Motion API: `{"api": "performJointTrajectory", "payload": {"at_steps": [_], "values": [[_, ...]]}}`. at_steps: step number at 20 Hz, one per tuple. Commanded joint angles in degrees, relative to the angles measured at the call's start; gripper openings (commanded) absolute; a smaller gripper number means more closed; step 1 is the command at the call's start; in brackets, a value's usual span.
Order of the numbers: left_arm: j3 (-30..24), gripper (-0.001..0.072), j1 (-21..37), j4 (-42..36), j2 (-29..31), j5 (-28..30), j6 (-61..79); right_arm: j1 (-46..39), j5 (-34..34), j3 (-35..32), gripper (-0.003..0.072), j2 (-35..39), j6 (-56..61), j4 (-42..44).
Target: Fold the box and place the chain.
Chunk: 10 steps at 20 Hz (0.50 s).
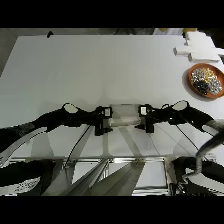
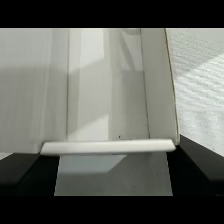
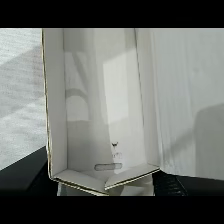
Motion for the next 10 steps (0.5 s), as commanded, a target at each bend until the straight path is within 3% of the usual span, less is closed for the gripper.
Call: {"api": "performJointTrajectory", "payload": {"at_steps": [1, 10], "values": [[-0.2, 0.0696, 0.5, -2.0, 0.1, -0.3, 1.2, 0.0, 0.0, 0.0, 0.0402, 0.0, 0.0, 0.0], [-0.2, 0.0694, 0.5, -5.6, 0.0, -0.3, 8.5, 0.0, 0.0, 0.0, 0.0402, 0.0, 0.0, 0.0]]}}
